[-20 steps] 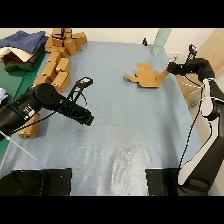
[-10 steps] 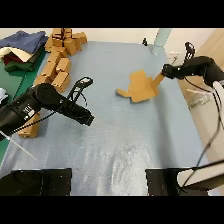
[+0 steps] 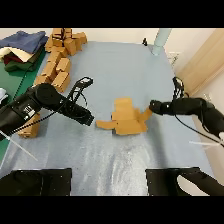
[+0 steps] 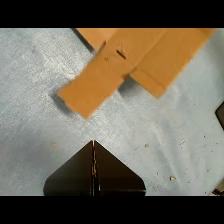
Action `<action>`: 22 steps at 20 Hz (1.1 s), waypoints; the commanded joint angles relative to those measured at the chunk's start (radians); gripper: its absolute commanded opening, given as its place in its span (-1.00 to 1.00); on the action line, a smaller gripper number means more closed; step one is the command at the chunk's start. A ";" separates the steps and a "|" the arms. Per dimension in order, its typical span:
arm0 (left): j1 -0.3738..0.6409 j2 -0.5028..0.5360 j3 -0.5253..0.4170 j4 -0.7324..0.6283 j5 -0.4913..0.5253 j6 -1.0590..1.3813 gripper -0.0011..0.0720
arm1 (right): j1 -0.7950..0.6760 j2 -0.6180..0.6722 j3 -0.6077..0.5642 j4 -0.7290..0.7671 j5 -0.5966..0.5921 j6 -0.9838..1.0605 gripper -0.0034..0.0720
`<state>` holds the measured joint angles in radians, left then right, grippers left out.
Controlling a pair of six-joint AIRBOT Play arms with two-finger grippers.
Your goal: Fold the box.
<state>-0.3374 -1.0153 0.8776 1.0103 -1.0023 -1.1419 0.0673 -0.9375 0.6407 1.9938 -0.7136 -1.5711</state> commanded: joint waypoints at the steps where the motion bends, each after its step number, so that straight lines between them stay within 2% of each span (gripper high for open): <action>1: 0.000 0.000 0.000 0.000 0.000 0.000 -0.93 | 0.056 0.066 -0.080 -0.091 -0.042 0.068 -0.90; 3: 0.000 0.000 0.000 -0.001 0.012 0.000 -0.93 | 0.077 0.066 -0.079 -0.115 -0.055 0.059 -0.84; 5: 0.000 0.000 0.000 -0.003 0.029 0.000 -0.93 | 0.083 0.066 -0.079 -0.137 -0.050 0.059 -0.45; 7: 0.000 0.000 0.000 -0.004 0.027 0.000 -0.93 | 0.083 0.066 -0.079 -0.158 -0.056 0.059 -0.45; 8: 0.000 -0.001 0.000 -0.009 0.026 0.000 -0.93 | 0.083 0.066 -0.079 -0.179 -0.057 0.059 -0.25; 9: 0.000 -0.001 0.000 -0.012 0.027 0.000 -0.93 | 0.083 0.066 -0.079 -0.202 -0.057 0.060 0.05; 10: 0.000 -0.001 0.000 -0.011 0.027 0.000 -0.93 | 0.082 0.065 -0.079 -0.227 -0.056 0.060 0.11; 13: 0.000 -0.001 0.000 -0.024 0.027 0.000 -0.93 | 0.061 0.048 -0.062 -0.285 -0.083 0.062 0.11; 18: 0.000 -0.001 0.000 -0.037 0.023 0.000 -0.87 | -0.021 -0.117 0.107 -0.266 -0.279 -0.047 0.11; 20: 0.000 -0.001 0.000 -0.053 0.021 0.000 0.83 | -0.024 -0.195 0.178 -0.261 -0.367 -0.092 0.11; 22: 0.000 -0.001 0.000 -0.075 0.020 0.000 0.83 | -0.024 -0.263 0.228 -0.267 -0.440 -0.118 0.11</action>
<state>-0.3374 -1.0157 0.8776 0.9634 -0.9787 -1.1423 0.0536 -1.1099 0.7910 1.7283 -1.0256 -1.6268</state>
